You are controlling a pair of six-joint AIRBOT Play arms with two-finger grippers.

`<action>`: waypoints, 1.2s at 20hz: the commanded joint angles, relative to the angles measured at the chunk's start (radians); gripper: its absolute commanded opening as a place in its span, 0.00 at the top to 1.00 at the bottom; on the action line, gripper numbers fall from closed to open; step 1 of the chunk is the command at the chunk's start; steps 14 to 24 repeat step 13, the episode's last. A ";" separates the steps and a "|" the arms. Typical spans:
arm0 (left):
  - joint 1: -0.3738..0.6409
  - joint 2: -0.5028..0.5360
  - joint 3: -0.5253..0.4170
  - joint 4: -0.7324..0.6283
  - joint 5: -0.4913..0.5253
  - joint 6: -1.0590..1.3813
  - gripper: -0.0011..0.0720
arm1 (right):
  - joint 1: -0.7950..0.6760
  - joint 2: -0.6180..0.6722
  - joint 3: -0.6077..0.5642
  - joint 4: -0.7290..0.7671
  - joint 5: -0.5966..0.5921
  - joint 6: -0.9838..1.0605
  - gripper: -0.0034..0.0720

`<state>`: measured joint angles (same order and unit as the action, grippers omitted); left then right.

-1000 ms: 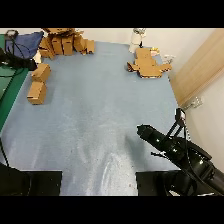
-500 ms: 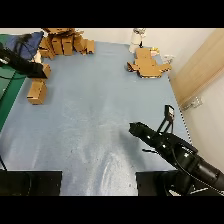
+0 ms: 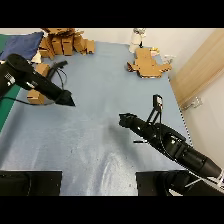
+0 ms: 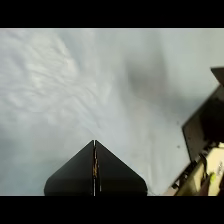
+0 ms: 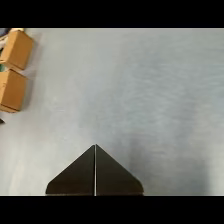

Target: Fold the box.

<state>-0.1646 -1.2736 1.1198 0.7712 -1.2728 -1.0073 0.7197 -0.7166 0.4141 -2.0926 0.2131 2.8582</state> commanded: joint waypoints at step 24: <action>-0.181 0.058 -0.082 -0.062 -0.018 -0.006 0.97 | -0.003 -0.066 0.057 0.071 -0.054 -0.039 0.95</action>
